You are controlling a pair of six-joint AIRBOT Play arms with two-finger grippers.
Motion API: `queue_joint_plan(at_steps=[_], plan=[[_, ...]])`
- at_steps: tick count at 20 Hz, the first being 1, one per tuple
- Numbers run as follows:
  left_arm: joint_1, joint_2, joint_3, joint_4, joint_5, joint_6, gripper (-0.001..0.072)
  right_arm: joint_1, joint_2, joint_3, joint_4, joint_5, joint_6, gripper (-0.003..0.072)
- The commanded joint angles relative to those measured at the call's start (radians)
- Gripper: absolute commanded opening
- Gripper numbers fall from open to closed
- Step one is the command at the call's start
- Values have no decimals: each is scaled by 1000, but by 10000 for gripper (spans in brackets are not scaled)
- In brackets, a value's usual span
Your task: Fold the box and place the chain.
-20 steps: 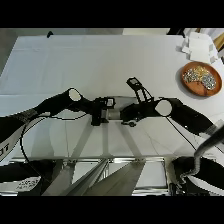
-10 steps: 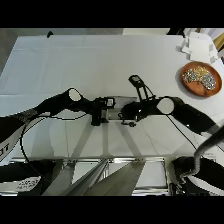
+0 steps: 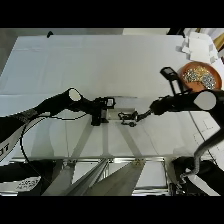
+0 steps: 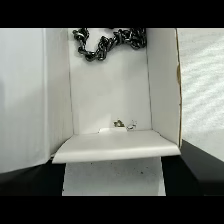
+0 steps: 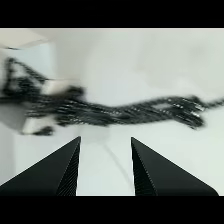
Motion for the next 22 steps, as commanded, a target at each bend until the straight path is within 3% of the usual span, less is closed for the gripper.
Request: queue_joint_plan(at_steps=[1, 9, 17, 19, 22], plan=[[-1, 0, 0, 0, 0, 0, 9, -118, -54, -1, -98, -39, 39, 332], [-1, 0, 0, 0, 0, 0, 9, -110, -347, -1, -102, -189, 24, 331], [-1, 0, 0, 0, 0, 0, 9, -110, -378, -1, -101, -222, 26, 282], [-1, 0, 0, 0, 0, 0, 9, -110, -378, -1, -100, -217, 26, 191], [-1, 0, 0, 0, 0, 0, 9, -110, -378, -1, -97, -206, 25, 170]])
